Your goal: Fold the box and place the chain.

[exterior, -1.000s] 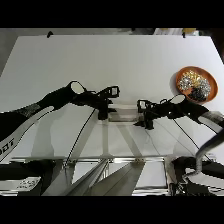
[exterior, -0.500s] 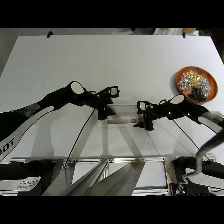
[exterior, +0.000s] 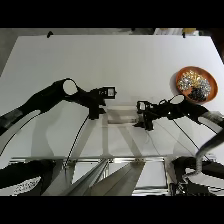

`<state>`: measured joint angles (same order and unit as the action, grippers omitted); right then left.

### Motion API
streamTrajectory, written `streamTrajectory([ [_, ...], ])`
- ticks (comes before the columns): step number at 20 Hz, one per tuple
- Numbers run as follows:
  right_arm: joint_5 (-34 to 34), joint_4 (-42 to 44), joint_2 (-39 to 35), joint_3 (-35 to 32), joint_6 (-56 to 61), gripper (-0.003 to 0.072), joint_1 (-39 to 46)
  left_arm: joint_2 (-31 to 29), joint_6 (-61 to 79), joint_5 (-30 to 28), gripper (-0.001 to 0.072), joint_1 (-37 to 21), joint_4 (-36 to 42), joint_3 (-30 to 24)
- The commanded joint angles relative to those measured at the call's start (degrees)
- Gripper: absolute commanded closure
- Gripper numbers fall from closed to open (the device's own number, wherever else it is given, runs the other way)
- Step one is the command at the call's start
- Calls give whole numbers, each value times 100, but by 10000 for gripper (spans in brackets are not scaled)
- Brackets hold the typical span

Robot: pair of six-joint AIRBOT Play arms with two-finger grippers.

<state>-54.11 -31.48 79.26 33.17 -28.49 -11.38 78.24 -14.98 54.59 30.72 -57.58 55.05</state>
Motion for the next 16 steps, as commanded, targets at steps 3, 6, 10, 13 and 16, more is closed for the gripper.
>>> streamTrajectory([
  [3,7,4,2,4,11,289,2,-1235,-997,1222,709,39,-673,7],
  [6,7,4,2,4,11,289,2,-1550,-1930,1309,709,260,-459,2],
  [10,7,4,2,4,11,289,2,-1362,-1998,409,709,894,98,-243],
  [13,7,4,2,4,11,289,2,-990,-2190,-997,709,1233,210,-356],
  [16,7,7,2,4,11,289,2,-621,-2664,-2343,709,1239,310,-356],
])
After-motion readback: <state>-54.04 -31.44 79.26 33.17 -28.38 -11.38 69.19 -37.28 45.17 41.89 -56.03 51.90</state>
